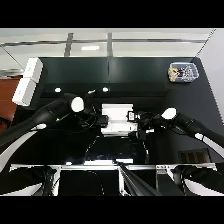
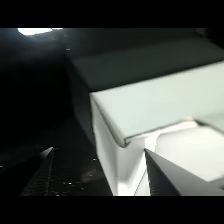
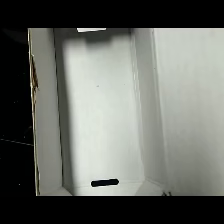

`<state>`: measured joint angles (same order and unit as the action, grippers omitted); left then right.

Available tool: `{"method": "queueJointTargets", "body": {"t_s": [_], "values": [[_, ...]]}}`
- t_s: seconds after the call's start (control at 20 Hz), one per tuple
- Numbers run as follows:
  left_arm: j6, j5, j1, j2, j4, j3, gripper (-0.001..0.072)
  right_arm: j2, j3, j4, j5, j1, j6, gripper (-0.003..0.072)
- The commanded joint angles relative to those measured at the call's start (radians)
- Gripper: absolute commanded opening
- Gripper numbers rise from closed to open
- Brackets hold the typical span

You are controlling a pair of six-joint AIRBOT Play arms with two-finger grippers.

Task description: Fold the box and place the chain.

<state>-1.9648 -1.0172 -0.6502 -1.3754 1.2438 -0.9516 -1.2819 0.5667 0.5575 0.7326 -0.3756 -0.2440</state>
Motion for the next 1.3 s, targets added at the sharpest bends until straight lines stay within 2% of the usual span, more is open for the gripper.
{"method": "queueJointTargets", "body": {"t_s": [0.0,0.1,0.15,0.2,0.25,0.6,0.9,1.25], "values": [[-0.130,-0.094,-0.071,-0.040,0.143,-0.068,0.0618,0.000,0.001,0.000,0.000,-0.001,0.000,0.0228],[-0.166,-0.111,-0.088,-0.059,0.173,-0.094,0.0606,0.000,0.001,0.000,0.000,-0.001,0.000,0.0228],[-0.182,-0.111,-0.092,-0.065,0.174,-0.101,0.0491,0.000,0.001,0.000,0.000,-0.001,0.000,0.0228],[-0.190,-0.111,-0.096,-0.069,0.173,-0.108,0.0432,0.000,0.001,0.000,0.000,-0.001,0.000,0.0228],[-0.208,-0.110,-0.100,-0.069,0.173,-0.111,0.0406,0.000,0.001,0.000,0.000,-0.001,0.000,0.0228],[-0.269,-0.109,-0.120,-0.123,0.161,-0.122,0.0406,0.000,0.001,0.000,0.000,-0.001,0.000,0.0228],[-0.372,-0.109,-0.171,-0.125,0.279,-0.122,0.0405,0.000,0.001,0.000,0.000,-0.001,0.000,0.0228],[-0.414,-0.075,-0.185,-0.133,0.307,-0.157,0.0405,0.000,0.001,0.000,0.000,-0.001,0.000,0.0228]]}}
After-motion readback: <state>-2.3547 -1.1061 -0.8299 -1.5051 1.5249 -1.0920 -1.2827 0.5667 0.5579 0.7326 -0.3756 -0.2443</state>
